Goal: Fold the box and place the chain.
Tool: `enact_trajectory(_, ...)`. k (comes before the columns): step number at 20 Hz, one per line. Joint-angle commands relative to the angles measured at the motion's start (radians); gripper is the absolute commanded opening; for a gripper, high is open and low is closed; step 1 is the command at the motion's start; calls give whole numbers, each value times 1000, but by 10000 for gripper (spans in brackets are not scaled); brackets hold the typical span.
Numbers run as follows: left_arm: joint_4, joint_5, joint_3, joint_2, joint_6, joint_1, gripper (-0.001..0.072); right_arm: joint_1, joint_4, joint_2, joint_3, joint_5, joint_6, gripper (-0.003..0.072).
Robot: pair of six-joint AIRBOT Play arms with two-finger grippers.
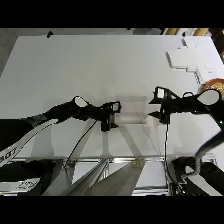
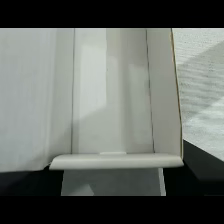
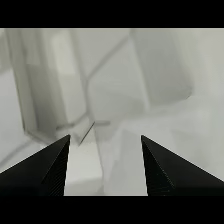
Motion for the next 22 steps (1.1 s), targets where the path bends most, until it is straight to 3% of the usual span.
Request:
enact_trajectory(1,-1,0,-1,0,0,0,288,3,-98,18,-49,44,-97,486)
enact_trajectory(3,-1,0,-1,0,0,0,288,32,-98,18,-89,35,-194,486)
enact_trajectory(10,-1,0,-1,0,0,0,288,78,-11,-21,-140,-157,-190,486)
enact_trajectory(14,-2,0,-1,0,0,0,288,78,32,-43,-141,-145,-185,474)
enact_trajectory(16,-1,0,-1,0,0,0,288,78,53,-55,-141,-127,-185,399)
enact_trajectory(18,-1,0,-1,0,0,0,288,78,69,-79,-141,-123,-185,373)
enact_trajectory(20,-2,0,-1,0,0,0,288,78,69,-93,-141,-105,-185,239)
enact_trajectory(22,-1,0,-1,0,0,0,288,78,69,-94,-141,-107,-185,225)
